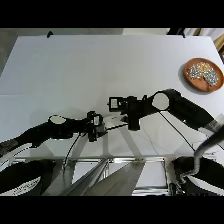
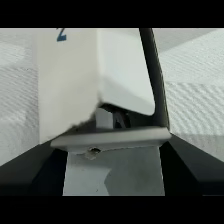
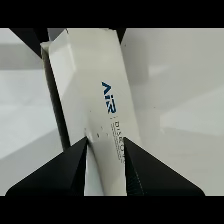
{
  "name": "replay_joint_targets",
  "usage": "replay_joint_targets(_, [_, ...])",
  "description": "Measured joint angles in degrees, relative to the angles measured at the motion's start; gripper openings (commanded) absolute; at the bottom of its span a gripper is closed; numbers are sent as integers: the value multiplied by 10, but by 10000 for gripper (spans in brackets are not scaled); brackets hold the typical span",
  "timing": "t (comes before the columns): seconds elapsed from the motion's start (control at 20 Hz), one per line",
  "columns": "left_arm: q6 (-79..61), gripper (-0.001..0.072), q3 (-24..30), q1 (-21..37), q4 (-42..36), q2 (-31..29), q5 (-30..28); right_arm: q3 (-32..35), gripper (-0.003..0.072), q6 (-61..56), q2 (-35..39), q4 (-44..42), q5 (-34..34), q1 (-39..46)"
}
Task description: Fold the box and place the chain.
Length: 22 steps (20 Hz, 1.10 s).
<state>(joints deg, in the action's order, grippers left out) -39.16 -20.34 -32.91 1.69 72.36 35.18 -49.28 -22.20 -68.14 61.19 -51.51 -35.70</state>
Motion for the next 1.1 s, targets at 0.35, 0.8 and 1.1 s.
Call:
replay_joint_targets(0.35, [-1,137,0,0,2,0,2,24,220,0,9,-3,9,0])
replay_joint_targets(0.8, [0,137,0,0,1,0,2,47,235,0,10,-6,32,0])
replay_joint_targets(1.1, [-1,137,0,0,3,0,5,56,346,0,10,0,26,-13])
